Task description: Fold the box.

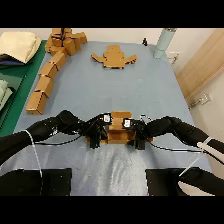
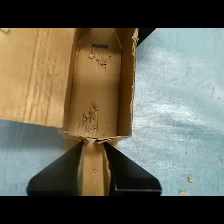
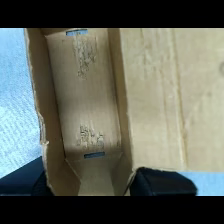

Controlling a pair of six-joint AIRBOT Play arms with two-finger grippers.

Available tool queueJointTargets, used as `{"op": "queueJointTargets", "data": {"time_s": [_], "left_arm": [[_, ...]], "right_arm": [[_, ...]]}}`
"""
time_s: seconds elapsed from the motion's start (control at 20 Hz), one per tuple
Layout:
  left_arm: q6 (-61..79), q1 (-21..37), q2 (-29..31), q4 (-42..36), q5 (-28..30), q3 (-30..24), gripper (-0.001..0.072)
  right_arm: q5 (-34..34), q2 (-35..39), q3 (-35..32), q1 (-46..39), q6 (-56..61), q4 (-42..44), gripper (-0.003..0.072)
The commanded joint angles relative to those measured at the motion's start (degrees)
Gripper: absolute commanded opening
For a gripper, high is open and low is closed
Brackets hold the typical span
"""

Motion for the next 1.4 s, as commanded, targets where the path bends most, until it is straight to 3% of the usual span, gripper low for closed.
{"op": "queueJointTargets", "data": {"time_s": [0.0, 0.1, 0.8, 0.9, 1.2, 1.3, 1.35], "left_arm": [[1.1, -1.2, -0.1, -1.2, 2.3, 0.1, 0.0131], [2.2, -1.8, -0.1, -3.1, 2.9, 0.1, 0.0102], [3.6, -2.2, -0.1, -6.0, 2.2, 0.1, 0.013], [3.6, -2.2, -0.1, -5.9, 1.8, 0.1, 0.0412], [3.6, -2.2, -0.1, -5.9, 1.1, 0.1, 0.0425], [3.6, -2.2, -0.1, -5.9, 1.2, 0.0, 0.0666], [3.6, -2.2, -0.1, -5.9, 1.2, 0.0, 0.0665]], "right_arm": [[0.0, 0.0, 0.0, 0.0, 0.0, 0.0, 0.0576], [0.0, 0.0, 0.0, 0.0, 0.0, 0.0, 0.0575], [0.0, 0.0, 0.0, 0.0, 0.0, 0.0, 0.0575], [0.0, 0.0, 0.0, 0.0, 0.0, 0.0, 0.0575], [0.0, 0.0, 0.0, 0.0, 0.0, 0.0, 0.0575], [0.0, 0.0, 0.0, 0.0, 0.0, 0.0, 0.0575], [0.0, 0.0, 0.0, 0.0, 0.0, 0.0, 0.0576]]}}
